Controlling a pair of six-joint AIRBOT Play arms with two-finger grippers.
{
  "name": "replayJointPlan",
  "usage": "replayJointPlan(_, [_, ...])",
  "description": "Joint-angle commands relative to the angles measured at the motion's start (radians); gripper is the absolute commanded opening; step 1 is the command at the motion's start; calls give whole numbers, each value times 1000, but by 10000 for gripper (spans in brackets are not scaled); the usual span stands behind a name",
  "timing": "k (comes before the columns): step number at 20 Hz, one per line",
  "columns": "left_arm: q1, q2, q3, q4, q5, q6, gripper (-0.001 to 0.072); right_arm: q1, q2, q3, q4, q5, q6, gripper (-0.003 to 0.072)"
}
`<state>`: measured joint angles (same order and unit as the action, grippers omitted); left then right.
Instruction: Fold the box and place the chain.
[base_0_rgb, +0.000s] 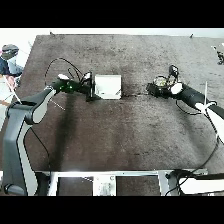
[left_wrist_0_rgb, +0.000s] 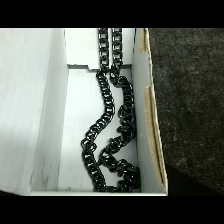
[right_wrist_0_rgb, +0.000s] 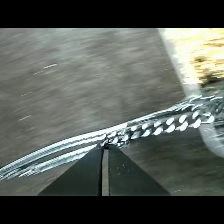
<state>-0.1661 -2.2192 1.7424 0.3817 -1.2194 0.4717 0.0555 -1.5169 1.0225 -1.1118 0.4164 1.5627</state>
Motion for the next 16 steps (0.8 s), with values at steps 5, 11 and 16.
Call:
replayJointPlan(5, [0, 0, 0, 0, 0, 0, 177, 216, 269, 44, 0, -106, -22, 11])
replayJointPlan(11, [0, 0, 0, 0, 0, 0, 177, 355, 213, 290, -21, -129, -77, 10])
replayJointPlan(16, [0, 0, 0, 0, 0, 0, 177, 434, 152, 386, -33, -123, -104, 11])
